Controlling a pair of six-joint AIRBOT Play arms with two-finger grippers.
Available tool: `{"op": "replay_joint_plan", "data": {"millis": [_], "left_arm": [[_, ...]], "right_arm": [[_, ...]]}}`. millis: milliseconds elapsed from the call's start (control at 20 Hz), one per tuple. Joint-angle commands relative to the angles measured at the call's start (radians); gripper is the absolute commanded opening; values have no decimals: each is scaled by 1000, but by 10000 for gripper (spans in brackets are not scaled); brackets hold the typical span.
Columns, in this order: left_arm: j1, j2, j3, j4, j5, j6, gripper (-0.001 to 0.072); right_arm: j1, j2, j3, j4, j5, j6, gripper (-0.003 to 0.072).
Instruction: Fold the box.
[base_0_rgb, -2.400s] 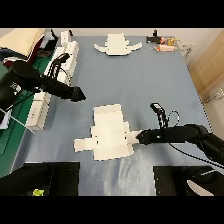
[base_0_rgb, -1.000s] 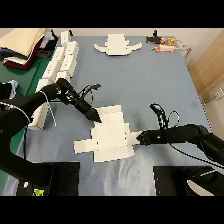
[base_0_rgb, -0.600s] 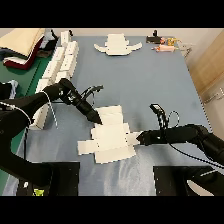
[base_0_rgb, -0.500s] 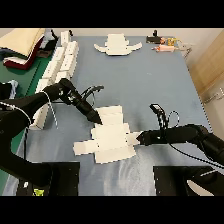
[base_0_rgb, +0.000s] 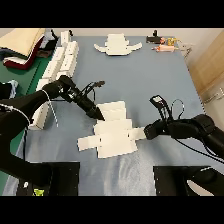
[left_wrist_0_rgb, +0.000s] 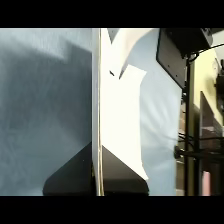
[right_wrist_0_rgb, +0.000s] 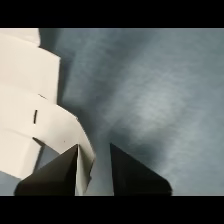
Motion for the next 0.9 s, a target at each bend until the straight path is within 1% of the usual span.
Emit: {"op": "replay_joint_plan", "data": {"millis": [0,100,250,300,350,500,550,600,700,850], "left_arm": [[-28,55,16,1,82,108,11],[-60,106,-5,32,154,144,10],[-101,189,-79,38,264,189,7],[-117,228,-115,37,303,215,6],[-140,280,-164,37,364,254,6],[-220,450,-330,3,594,415,6],[-251,497,-381,1,660,457,7],[-277,526,-419,1,702,472,8],[-318,548,-467,1,726,469,8],[-356,540,-505,1,743,465,9]], "right_arm": [[0,1,72,-348,-35,121,315],[0,1,104,-423,-50,183,314],[0,1,150,-435,-56,216,315],[0,1,160,-436,-56,240,314],[0,1,164,-436,-56,261,314],[0,0,164,-435,-56,306,314],[0,0,164,-434,-55,316,315],[0,0,164,-434,-55,323,315],[0,0,164,-432,-55,340,314],[0,0,164,-406,-55,341,314]]}}
